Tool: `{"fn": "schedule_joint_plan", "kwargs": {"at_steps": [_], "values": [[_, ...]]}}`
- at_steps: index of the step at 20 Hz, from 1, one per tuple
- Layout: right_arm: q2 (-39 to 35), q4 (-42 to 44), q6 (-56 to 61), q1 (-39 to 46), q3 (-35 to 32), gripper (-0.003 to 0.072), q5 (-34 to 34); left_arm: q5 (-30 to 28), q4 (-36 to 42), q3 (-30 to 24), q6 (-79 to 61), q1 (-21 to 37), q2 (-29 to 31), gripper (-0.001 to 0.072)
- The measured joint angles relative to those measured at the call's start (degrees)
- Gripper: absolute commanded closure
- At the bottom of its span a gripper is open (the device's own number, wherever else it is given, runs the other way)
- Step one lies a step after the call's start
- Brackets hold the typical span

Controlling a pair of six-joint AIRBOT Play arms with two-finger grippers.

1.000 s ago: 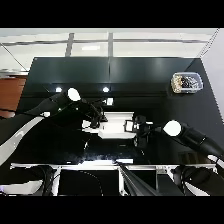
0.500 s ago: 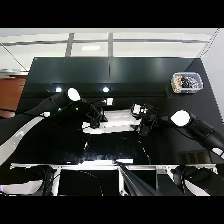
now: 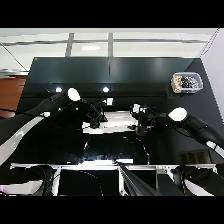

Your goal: Fold the box and place the chain.

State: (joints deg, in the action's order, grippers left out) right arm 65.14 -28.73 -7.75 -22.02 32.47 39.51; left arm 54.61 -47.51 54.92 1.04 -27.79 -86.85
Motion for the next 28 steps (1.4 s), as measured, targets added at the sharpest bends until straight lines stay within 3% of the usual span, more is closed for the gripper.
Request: {"fn": "schedule_joint_plan", "kwargs": {"at_steps": [10, 28], "values": [[6.6, 3.3, -9.8, 2.6, -0.1, 0.0048, 6.6, 0.1, 0.0, 0.0, 0.0, 0.0, 0.0, 0.0681], [8.1, -2.1, -5.6, -0.3, -0.1, 0.0049, 2.8, 0.0, 0.0, 0.0, 0.0, 0.0, 0.0, 0.0681]]}}
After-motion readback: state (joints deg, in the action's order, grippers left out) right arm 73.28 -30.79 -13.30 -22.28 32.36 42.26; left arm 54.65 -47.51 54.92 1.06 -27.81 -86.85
